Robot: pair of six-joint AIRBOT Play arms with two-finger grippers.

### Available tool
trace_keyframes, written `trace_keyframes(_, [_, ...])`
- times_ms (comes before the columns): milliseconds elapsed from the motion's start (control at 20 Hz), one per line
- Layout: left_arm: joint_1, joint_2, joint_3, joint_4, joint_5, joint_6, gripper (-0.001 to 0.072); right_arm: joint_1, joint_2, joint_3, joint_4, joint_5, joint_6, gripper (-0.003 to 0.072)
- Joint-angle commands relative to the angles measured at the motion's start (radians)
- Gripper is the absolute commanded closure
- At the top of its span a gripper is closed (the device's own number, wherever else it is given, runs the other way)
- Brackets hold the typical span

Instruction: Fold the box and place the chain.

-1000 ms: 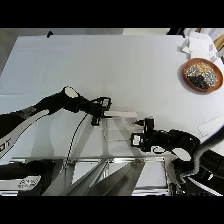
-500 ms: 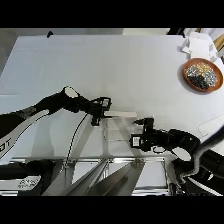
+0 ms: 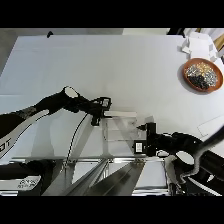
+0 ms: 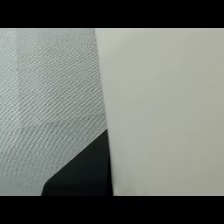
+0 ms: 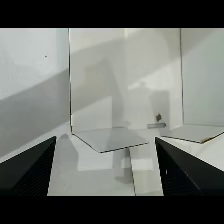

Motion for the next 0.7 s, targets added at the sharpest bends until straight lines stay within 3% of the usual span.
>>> trace_keyframes(0, [0.000, 0.000, 0.000, 0.000, 0.000, 0.000, 0.0696, 0.001, -0.044, -0.010, -0.008, -0.082, 0.002, 0.0006])
trace_keyframes(250, [0.000, 0.000, 0.000, 0.000, 0.000, 0.000, 0.0696, 0.000, -0.109, -0.007, -0.001, -0.152, 0.002, 0.0006])
trace_keyframes(650, [0.000, 0.000, 0.000, 0.000, 0.000, 0.000, 0.0696, -0.019, -0.110, 0.067, 0.026, -0.140, 0.003, 0.0008])
